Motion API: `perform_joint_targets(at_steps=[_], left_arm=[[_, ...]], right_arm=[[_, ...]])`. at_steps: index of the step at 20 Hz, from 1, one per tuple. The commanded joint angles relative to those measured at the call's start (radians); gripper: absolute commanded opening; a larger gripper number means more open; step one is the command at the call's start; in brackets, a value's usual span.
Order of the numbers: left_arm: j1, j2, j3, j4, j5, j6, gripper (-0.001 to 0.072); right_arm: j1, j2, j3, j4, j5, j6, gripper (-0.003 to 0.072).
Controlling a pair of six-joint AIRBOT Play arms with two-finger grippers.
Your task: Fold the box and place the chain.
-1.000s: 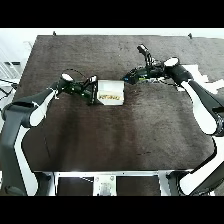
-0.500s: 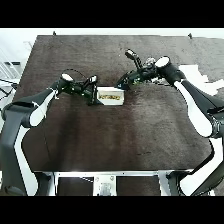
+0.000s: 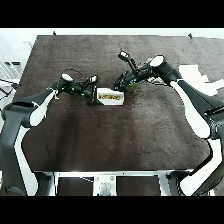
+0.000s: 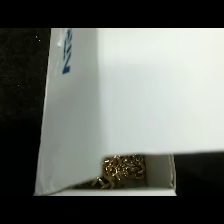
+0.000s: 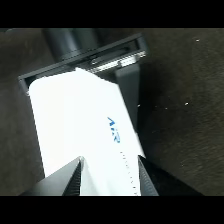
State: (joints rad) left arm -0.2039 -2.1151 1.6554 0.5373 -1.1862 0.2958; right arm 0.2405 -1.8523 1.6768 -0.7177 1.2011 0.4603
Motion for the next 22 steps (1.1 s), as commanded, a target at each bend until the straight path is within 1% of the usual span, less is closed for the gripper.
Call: perform_joint_targets(at_steps=[1,9,10,18,22], left_arm=[[0.000,0.000,0.000,0.000,0.000,0.000,0.0297],[0.000,0.000,0.000,0.000,0.000,0.000,0.0297],[0.000,0.000,0.000,0.000,0.000,0.000,0.0297],[0.000,0.000,0.000,0.000,0.000,0.000,0.0297],[0.000,0.000,0.000,0.000,0.000,0.000,0.0298]], right_arm=[[0.004,0.000,0.002,-0.010,0.020,0.007,0.0413],[0.029,0.000,0.001,-0.063,0.025,0.010,0.0416],[0.031,0.000,0.001,-0.070,0.024,0.010,0.0433],[0.039,-0.011,0.001,-0.095,0.018,0.010,0.0432],[0.039,-0.015,0.004,-0.095,-0.025,0.010,0.0430]])
